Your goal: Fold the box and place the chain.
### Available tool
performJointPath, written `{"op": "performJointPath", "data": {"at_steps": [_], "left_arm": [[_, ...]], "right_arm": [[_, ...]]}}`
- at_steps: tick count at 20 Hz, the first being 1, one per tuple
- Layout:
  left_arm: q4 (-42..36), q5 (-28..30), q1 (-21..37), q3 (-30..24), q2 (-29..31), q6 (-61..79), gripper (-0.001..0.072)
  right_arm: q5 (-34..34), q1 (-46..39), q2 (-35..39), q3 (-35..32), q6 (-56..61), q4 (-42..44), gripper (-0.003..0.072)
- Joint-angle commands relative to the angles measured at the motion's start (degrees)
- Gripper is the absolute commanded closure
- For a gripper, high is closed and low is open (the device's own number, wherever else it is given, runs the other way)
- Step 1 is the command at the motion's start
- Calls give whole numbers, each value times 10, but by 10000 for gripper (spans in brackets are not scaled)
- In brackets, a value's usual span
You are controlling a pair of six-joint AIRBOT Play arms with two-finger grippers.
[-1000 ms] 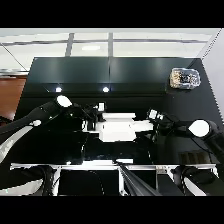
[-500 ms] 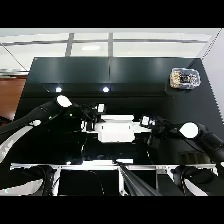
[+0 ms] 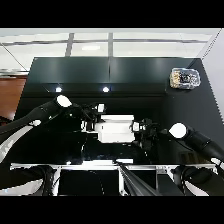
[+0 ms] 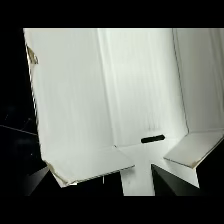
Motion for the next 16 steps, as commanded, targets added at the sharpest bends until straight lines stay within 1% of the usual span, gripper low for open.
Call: {"op": "performJointPath", "data": {"at_steps": [1, 5, 8, 14, 16], "left_arm": [[-1, 0, 0, 1, 0, 0, 684], [-1, 0, 0, 1, 0, 0, 684], [-1, 0, 0, 1, 0, 0, 683], [-1, -1, 0, 1, 0, 0, 684], [-1, -1, 0, 1, 0, 0, 684]], "right_arm": [[-28, 15, -3, 0, -10, 43, -27], [-25, 14, -2, 16, -10, 53, -27], [-37, 8, -2, 27, -9, 53, -27], [-28, -15, -1, 40, -19, 50, -26], [-14, -22, -1, 61, -25, 20, -27]]}}
